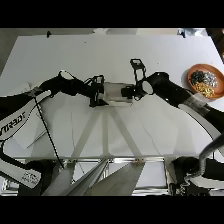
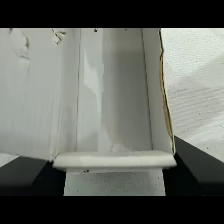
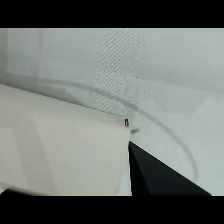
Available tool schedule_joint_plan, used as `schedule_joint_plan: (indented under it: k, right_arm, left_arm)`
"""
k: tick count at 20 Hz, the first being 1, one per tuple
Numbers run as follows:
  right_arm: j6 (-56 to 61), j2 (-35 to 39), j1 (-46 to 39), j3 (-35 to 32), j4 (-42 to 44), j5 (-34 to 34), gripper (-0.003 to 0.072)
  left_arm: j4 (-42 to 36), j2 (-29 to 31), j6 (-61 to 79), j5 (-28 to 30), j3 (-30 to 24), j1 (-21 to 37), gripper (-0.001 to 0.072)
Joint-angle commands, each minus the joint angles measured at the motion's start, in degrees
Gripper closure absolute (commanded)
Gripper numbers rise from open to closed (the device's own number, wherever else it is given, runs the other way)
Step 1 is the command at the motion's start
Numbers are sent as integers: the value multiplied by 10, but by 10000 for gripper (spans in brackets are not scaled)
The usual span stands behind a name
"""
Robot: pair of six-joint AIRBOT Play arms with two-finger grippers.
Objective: Fold the box and place the chain.
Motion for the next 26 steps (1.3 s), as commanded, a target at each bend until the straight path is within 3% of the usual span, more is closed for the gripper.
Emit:
schedule_joint_plan:
  k: [1, 6, 12, 15, 19, 21, 26]
  right_arm:
    - [-7, 46, -3, 0, -5, 36, 357]
    - [-111, 128, -78, 0, -4, 45, 358]
    - [-216, 165, -330, 0, -4, 87, 358]
    - [-259, 162, -448, 0, -5, 51, 358]
    - [-290, 103, -571, 0, -6, 17, 323]
    - [-304, 50, -610, 0, -6, 17, 189]
    - [-322, -37, -627, 0, 3, -66, 188]
  left_arm:
    - [0, 0, 0, 0, 0, 0, 383]
    - [0, 0, 0, 0, 0, 0, 383]
    - [0, 0, 0, 0, 0, 0, 383]
    - [0, 0, 0, 0, 0, 0, 383]
    - [0, 0, 0, 0, 0, 0, 383]
    - [0, 0, 0, 0, 0, 0, 383]
    - [0, 0, 0, 0, 0, 0, 384]
